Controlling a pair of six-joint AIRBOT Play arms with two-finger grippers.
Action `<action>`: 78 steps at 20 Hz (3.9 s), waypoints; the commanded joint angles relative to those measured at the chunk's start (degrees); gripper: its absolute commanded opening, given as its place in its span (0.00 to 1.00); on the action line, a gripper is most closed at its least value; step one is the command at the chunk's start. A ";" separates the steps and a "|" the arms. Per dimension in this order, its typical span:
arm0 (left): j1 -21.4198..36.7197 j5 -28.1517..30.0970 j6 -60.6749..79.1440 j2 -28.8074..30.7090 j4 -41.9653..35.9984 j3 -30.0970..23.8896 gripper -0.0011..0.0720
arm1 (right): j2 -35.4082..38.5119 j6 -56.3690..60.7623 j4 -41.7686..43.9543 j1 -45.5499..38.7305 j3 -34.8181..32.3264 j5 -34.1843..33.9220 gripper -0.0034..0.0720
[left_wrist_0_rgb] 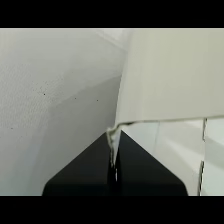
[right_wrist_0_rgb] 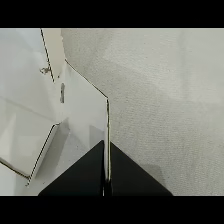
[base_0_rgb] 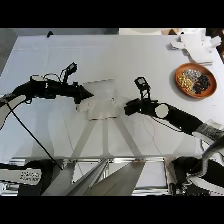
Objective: Fold the box and place the chain.
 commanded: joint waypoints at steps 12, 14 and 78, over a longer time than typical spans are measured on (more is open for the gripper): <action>0.17 -0.09 -0.90 7.85 2.05 0.04 0.02 | 4.13 0.04 1.73 0.04 0.00 -0.04 0.84; 0.20 -1.27 -0.98 12.94 8.28 0.04 0.02 | 7.30 0.04 1.51 0.04 -0.02 -1.36 0.84; -12.24 7.26 22.51 -3.39 -0.17 0.02 0.04 | 23.96 -22.29 1.29 -17.27 4.09 22.10 0.84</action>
